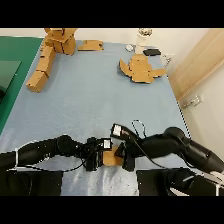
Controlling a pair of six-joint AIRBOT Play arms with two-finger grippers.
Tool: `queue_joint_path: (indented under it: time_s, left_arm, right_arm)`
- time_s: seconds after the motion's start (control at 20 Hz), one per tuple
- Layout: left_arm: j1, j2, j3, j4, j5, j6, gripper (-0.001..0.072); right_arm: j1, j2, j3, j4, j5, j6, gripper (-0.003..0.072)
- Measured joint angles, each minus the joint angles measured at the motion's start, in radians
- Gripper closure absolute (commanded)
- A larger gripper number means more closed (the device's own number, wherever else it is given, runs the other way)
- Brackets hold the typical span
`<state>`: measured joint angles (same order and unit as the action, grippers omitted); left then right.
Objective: Fold the box.
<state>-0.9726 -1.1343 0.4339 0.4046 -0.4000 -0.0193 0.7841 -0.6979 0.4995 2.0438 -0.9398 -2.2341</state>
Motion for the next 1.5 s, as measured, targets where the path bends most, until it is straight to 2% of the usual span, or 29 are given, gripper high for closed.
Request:
queue_joint_path:
  time_s: [0.05, 0.1, 0.15, 0.45, 0.5, 0.55, 0.95, 1.5]
  left_arm:
    - [0.0, 0.0, 0.0, 0.0, 0.0, 0.0, 0.0165]
    - [0.0, 0.0, 0.0, 0.0, -0.001, 0.0, 0.0164]
    - [0.0, 0.0, 0.0, 0.0, 0.0, 0.0, 0.0165]
    - [0.0, 0.0, 0.0, 0.0, 0.0, 0.0, 0.0165]
    - [0.0, 0.0, 0.0, 0.0, 0.0, 0.0, 0.0164]
    - [0.0, 0.0, 0.0, 0.0, 0.0, 0.0, 0.0165]
    - [0.0, 0.0, 0.0, 0.0, 0.0, 0.0, 0.0164]
    - [0.0, 0.0, 0.0, 0.0, 0.0, 0.0, 0.0165]
  right_arm:
    - [0.041, 0.025, -0.013, -0.043, 0.028, 0.0, 0.0605]
    - [0.083, 0.049, -0.03, -0.087, 0.062, 0.0, 0.0403]
    - [0.117, 0.068, -0.046, -0.124, 0.088, 0.0, 0.0284]
    - [0.227, 0.083, -0.092, -0.261, 0.181, -0.011, 0.028]
    - [0.232, 0.077, -0.095, -0.273, 0.186, -0.02, 0.0215]
    - [0.237, 0.072, -0.096, -0.282, 0.193, -0.027, 0.0204]
    - [0.302, 0.066, -0.1, -0.356, 0.2, -0.014, 0.0204]
    - [0.581, 0.103, -0.153, -0.799, 0.247, 0.466, 0.0204]
